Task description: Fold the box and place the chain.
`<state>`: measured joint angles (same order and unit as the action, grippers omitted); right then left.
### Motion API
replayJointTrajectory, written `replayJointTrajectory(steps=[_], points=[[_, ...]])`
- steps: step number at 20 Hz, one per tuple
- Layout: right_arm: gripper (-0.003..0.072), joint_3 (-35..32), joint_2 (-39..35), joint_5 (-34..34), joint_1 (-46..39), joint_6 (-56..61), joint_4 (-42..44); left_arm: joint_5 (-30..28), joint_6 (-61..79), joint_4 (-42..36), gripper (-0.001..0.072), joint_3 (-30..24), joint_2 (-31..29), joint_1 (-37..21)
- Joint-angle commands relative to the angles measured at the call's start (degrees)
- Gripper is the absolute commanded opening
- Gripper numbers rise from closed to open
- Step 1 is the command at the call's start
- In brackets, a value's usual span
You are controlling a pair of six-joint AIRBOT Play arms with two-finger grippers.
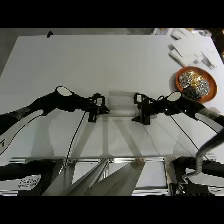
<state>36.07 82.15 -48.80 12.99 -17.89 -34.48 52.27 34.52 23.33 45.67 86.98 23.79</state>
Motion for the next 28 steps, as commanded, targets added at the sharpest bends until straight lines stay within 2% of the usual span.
replayJointTrajectory(steps=[1, 5, 6, 8, 9, 10, 13, 14, 15, 16, 18, 19, 21, 24, 26, 28], points=[[0.0397, 0.0, 0.0, 0.0, 0.0, 0.0, 0.0, -0.6, 0.0, -0.5, 0.0075, 0.0, 0.1, 1.1], [0.0397, 0.0, 0.0, 0.0, 0.0, 0.0, 0.0, -1.5, 0.0, -0.6, 0.0091, 0.0, 0.6, 2.1], [0.0397, 0.0, 0.0, 0.0, 0.0, 0.0, 0.0, -1.5, 0.0, -0.7, 0.0126, 0.0, 0.8, 2.4], [0.0397, 0.0, 0.0, 0.0, 0.0, 0.0, 0.0, -1.5, 0.0, -0.6, 0.0406, 0.0, 1.0, 2.8], [0.0397, 0.0, 0.0, 0.0, 0.0, 0.0, 0.0, -1.5, 0.0, -0.7, 0.0490, 0.0, 1.0, 2.8], [0.0397, 0.0, 0.0, 0.0, 0.0, 0.0, 0.0, -1.5, 0.0, -0.6, 0.0519, 0.0, 1.0, 2.7], [0.0397, 0.0, 0.0, 0.0, 0.0, 0.0, 0.0, -1.4, -0.1, -0.6, 0.0519, 0.0, 0.9, 2.4], [0.0397, 0.0, 0.0, 0.0, 0.0, 0.0, 0.0, -0.9, -1.2, -0.3, 0.0516, 0.0, 0.6, 2.3], [0.0397, 0.0, 0.0, 0.0, 0.0, 0.0, 0.0, 0.0, -3.7, 0.4, 0.0473, 0.0, -0.3, 1.9], [0.0397, 0.0, 0.0, 0.0, 0.0, 0.0, 0.0, 2.1, -7.6, 1.5, 0.0363, 0.0, -2.1, 1.2], [0.0397, 0.0, 0.0, 0.0, 0.0, 0.0, 0.0, 7.5, -18.4, 5.6, 0.0047, 0.0, -7.0, -1.0], [0.0397, 0.0, 0.0, 0.0, 0.0, 0.0, 0.0, 9.4, -23.0, 8.1, 0.0006, 0.0, -10.0, -2.5], [0.0397, 0.0, 0.0, 0.0, 0.0, 0.0, 0.0, 10.5, -37.0, 10.9, 0.0005, 0.0, -15.6, -5.8], [0.0397, 0.0, 0.0, 0.0, 0.0, 0.0, 0.0, 10.1, -67.3, 19.1, 0.0004, 0.0, -23.4, -10.9], [0.0397, 0.0, 0.0, 0.0, 0.0, 0.0, 0.0, 10.1, -83.5, 24.4, 0.0004, -0.1, -25.1, -13.7], [0.0397, 0.0, 0.0, 0.0, 0.0, 0.0, 0.0, 9.4, -89.2, 25.5, 0.0004, -1.5, -23.7, -15.8]])
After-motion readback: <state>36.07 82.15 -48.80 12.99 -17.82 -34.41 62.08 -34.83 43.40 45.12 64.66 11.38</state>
